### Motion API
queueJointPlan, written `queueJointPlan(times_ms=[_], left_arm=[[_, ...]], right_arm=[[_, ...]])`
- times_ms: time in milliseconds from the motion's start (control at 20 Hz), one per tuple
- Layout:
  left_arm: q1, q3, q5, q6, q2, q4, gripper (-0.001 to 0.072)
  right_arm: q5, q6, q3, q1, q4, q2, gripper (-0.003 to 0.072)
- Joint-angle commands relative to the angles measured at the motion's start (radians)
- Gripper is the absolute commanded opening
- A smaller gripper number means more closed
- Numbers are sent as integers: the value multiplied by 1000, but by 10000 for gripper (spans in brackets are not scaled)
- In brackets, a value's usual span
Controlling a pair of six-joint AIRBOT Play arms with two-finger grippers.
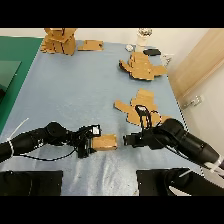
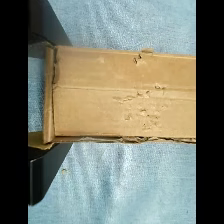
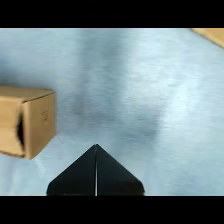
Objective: Fold the box.
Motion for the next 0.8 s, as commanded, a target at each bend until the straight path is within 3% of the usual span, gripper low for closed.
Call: queueJointPlan(times_ms=[0, 550, 750], left_arm=[[0, 0, 0, 0, 0, 0, 515], [0, 6, 7, -4, 2, -15, 515], [18, 39, 15, -193, 30, -14, 515]], right_arm=[[-36, 15, 28, -54, -26, -93, 7], [-15, 15, 28, -53, 36, -119, 7], [-17, 15, 28, -53, 36, -119, 7]])
